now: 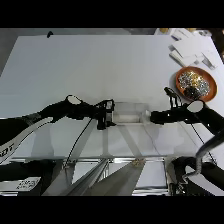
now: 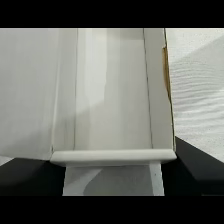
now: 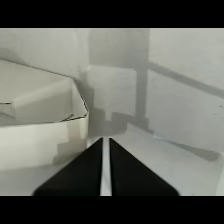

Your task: Fold the box and place the chain.

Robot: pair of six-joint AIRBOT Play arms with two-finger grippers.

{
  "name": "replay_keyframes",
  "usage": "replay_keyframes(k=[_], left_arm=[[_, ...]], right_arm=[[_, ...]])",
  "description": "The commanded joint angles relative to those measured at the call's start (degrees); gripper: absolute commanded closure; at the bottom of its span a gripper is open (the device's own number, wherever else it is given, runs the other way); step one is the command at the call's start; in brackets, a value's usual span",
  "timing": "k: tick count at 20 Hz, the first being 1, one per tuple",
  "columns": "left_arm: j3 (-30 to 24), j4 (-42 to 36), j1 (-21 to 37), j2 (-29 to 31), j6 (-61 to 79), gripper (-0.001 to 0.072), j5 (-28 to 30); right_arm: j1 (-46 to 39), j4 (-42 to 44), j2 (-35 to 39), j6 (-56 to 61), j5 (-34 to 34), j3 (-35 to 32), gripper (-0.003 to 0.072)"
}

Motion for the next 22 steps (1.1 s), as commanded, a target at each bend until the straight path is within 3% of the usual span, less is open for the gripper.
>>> replay_keyframes(k=[1, 2, 9, 14, 19, 22], left_arm=[[0.00, 0.00, 0.02, 0.02, 0.00, 0.0502, 0.02], [0.00, 0.00, 0.02, 0.02, 0.00, 0.0502, 0.02], [0.00, 0.00, 0.02, 0.02, 0.00, 0.0502, 0.02], [0.00, 0.00, 0.02, 0.02, 0.02, 0.0502, 0.02], [0.00, 0.00, 0.02, 0.02, 0.00, 0.0502, 0.00], [0.00, 0.00, 0.02, 0.02, 0.00, 0.0502, 0.02]], right_arm=[[0.07, 5.07, 2.71, -3.63, 1.55, -0.07, 0.0473], [0.07, 5.07, 3.91, -3.19, 1.60, -0.07, 0.0418], [0.07, 5.55, 7.04, -2.14, 3.74, -0.07, 0.0412], [0.09, 6.16, 7.06, -2.14, 4.92, -0.07, 0.0340], [6.75, 5.81, 6.88, 1.86, -1.20, -0.04, 0.0317], [10.34, -0.13, 6.60, 10.16, -4.59, 1.03, 0.0303]])
